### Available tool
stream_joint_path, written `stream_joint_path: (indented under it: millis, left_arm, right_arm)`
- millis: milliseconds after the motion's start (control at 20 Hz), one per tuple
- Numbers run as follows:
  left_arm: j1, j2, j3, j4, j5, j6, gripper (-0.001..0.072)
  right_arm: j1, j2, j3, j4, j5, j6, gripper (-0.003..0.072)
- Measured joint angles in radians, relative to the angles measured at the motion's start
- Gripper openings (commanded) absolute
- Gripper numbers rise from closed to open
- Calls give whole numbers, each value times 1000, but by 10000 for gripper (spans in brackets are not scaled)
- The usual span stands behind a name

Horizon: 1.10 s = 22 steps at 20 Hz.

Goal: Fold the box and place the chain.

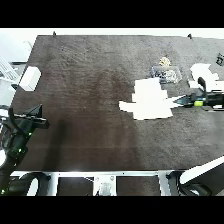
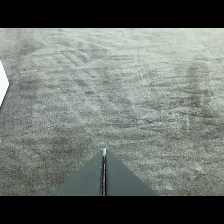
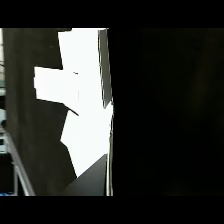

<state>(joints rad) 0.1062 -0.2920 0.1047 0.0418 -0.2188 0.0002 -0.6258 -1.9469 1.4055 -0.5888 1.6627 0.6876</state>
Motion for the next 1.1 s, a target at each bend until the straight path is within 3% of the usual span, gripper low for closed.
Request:
stream_joint_path:
  millis: [200, 500, 800, 1100]
  left_arm:
    - [0, 0, 0, 0, 0, 0, 24]
    - [0, 0, 0, 0, 0, 0, 23]
    - [0, 0, 0, 0, 0, 0, 24]
    - [0, 0, 0, 0, 0, 0, 24]
  right_arm:
    - [196, 98, -206, 192, -139, -51, 9]
    - [481, 163, -285, 299, -431, -5, 8]
    - [554, 172, -286, 287, -588, 36, 8]
    - [568, 174, -282, 282, -630, 43, 8]
